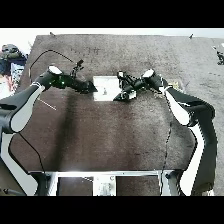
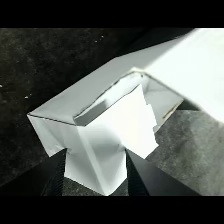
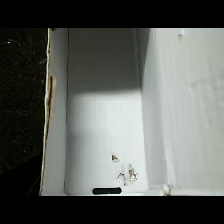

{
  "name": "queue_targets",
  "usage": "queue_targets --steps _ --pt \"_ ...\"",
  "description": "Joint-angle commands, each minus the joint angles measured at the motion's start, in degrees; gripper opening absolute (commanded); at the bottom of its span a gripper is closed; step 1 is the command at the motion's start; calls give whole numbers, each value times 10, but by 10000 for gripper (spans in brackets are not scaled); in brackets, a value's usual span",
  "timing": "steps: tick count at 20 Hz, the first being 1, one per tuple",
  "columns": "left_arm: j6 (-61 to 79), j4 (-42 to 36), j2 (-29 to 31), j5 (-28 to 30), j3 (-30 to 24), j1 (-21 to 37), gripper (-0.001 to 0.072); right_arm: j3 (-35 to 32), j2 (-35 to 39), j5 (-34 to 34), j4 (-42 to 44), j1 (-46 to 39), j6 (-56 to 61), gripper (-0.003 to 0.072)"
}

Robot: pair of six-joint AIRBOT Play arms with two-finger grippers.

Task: Fold the box and place the chain.

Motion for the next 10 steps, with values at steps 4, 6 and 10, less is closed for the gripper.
queue_targets --steps 4,6,10 --pt "-143 165 0 13 64 -40 397 0 0 0 0 0 0 340" --pt "-190 207 0 24 77 -57 397 0 0 0 0 0 0 340" --pt "-258 263 0 55 80 -83 397 0 0 0 0 0 0 339"
